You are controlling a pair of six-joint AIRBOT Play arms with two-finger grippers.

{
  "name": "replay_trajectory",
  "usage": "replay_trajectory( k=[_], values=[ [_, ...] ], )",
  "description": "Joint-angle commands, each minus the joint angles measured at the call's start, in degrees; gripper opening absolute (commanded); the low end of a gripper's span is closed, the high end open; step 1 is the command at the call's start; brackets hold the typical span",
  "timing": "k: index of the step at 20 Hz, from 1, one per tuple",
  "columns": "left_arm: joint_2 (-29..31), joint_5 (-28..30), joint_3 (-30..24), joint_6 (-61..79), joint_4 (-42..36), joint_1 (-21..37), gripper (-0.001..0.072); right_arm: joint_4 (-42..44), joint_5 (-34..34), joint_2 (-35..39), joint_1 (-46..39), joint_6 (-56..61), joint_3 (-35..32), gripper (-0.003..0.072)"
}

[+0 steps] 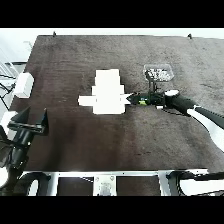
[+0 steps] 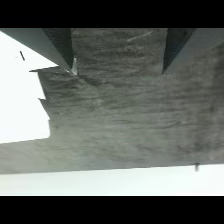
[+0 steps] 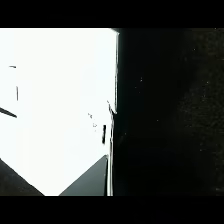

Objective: Fold the box and place the chain.

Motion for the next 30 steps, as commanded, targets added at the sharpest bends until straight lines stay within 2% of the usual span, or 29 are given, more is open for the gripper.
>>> replay_trajectory(
  k=[1, 4, 6, 9, 12, 14, 16, 19, 23, 28, 30],
  values=[
    [-0.02, -3.41, 1.92, 3.28, 0.07, 0.02, 0.0585, 2.34, -4.35, -0.22, 0.94, -1.01, -1.51, 0.0007],
    [-4.46, -2.73, 5.01, 3.28, 0.11, 0.02, 0.0585, 3.19, -4.46, -0.2, 1.16, -1.05, -2.12, 0.0007],
    [-12.68, -3.39, 8.37, 3.28, 0.11, 0.02, 0.0585, 4.07, -4.46, -0.2, 1.16, -2.47, -2.1, 0.0006],
    [-29.55, -7.23, 16.68, 3.28, 0.55, 0.02, 0.0585, 4.46, -4.46, -0.2, 1.16, -4.02, -2.1, 0.0007],
    [-47.43, -13.92, 28.13, 3.21, 0.66, 0.02, 0.0585, 4.44, -4.44, -0.2, 1.16, -5.77, -2.1, 0.0008],
    [-57.57, -20.48, 36.24, 2.97, 0.68, 0.02, 0.0585, 4.44, -4.44, -0.2, 1.16, -7.72, -2.1, 0.0008],
    [-66.6, -29.4, 44.63, 1.55, 1.22, 0.02, 0.0585, 4.46, -4.46, -0.2, 1.16, -8.74, -2.1, 0.0008],
    [-78.51, -39.71, 58.18, -8.57, 8.66, 0.02, 0.0587, 4.85, -4.48, -0.2, 1.16, -11.34, -2.1, 0.0008],
    [-91.01, -48.11, 74.69, -21.24, 19.93, 0.0, 0.0587, 7.61, -5.11, -0.2, 1.16, -11.17, -2.12, 0.0008],
    [-104.37, -56.72, 92.74, -33.27, 32.89, -1.38, 0.0585, 7.87, -5.09, -0.24, 1.16, -11.08, -2.12, 0.0008],
    [-109.09, -60.43, 98.6, -34.53, 34.21, -2.95, 0.0585, 7.85, -5.07, -0.24, 1.18, -11.08, -2.14, 0.0008]
  ],
)
